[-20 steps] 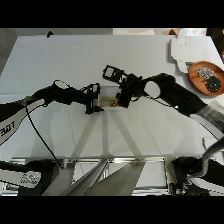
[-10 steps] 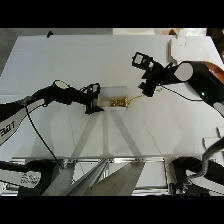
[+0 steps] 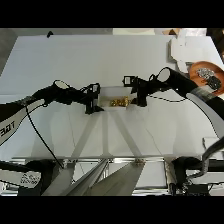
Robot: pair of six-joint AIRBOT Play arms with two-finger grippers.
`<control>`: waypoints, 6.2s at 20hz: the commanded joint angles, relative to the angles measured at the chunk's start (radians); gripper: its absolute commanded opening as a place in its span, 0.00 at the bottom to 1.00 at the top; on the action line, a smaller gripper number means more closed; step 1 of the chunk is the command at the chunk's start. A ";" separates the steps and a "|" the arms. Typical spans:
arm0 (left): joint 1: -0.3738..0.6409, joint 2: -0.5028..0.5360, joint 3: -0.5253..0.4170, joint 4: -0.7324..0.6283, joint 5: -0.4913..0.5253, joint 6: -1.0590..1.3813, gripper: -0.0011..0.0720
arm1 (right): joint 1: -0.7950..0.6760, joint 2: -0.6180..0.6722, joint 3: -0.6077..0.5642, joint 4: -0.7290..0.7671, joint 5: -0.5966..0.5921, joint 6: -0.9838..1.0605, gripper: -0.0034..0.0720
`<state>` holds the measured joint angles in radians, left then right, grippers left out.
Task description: Fold the box and place the chain.
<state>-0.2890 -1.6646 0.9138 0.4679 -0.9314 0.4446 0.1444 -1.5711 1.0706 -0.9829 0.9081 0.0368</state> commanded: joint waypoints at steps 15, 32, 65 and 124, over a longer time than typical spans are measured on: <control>0.000 0.001 0.000 0.000 0.000 0.000 0.40 | 0.016 -0.084 0.000 -0.023 0.043 0.064 0.06; 0.000 0.000 0.000 0.000 0.000 0.000 0.40 | 0.087 0.323 0.000 0.003 -0.057 0.442 0.06; 0.000 0.001 0.000 0.000 0.000 0.000 0.40 | 0.224 0.279 -0.143 -0.029 -0.243 0.850 0.38; 0.000 0.000 0.000 0.000 0.000 0.000 0.40 | -0.089 0.280 -0.161 0.412 0.026 -0.291 0.06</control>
<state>-0.2886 -1.6642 0.9134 0.4675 -0.9310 0.4442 0.0505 -1.3296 0.9089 -0.6205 0.8619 -0.2840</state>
